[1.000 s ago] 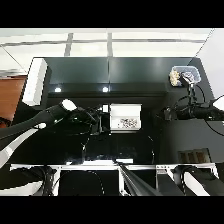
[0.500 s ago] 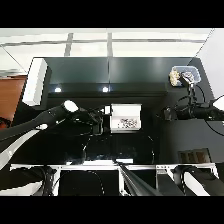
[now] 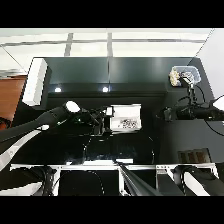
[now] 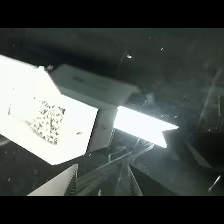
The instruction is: Fold the box and place the chain.
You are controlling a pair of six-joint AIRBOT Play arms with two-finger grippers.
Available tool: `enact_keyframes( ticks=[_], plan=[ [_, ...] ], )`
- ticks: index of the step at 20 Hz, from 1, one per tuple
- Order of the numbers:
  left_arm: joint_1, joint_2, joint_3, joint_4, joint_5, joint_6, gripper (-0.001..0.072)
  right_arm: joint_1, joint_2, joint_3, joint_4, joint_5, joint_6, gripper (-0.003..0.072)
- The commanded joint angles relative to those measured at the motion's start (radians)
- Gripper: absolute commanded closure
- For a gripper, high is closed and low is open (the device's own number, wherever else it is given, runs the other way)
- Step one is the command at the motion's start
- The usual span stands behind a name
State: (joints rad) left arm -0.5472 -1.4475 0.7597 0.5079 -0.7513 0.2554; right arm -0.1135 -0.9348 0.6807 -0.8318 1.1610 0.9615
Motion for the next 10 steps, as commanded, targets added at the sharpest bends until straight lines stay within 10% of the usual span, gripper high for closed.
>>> enact_keyframes(
  ticks=[1,3,10],
  plan=[
    [0.000,-0.001,0.001,0.000,-0.001,-0.001,0.0383,0.000,-0.001,0.000,-0.011,0.032,0.008,0.0316],
    [0.000,-0.001,0.001,0.000,-0.002,-0.001,0.0383,0.008,-0.007,0.000,0.009,0.010,0.077,-0.0027],
    [0.000,-0.001,0.001,0.000,-0.002,-0.001,0.0383,0.118,-0.289,0.188,0.364,-0.236,0.004,-0.0027]
  ],
)
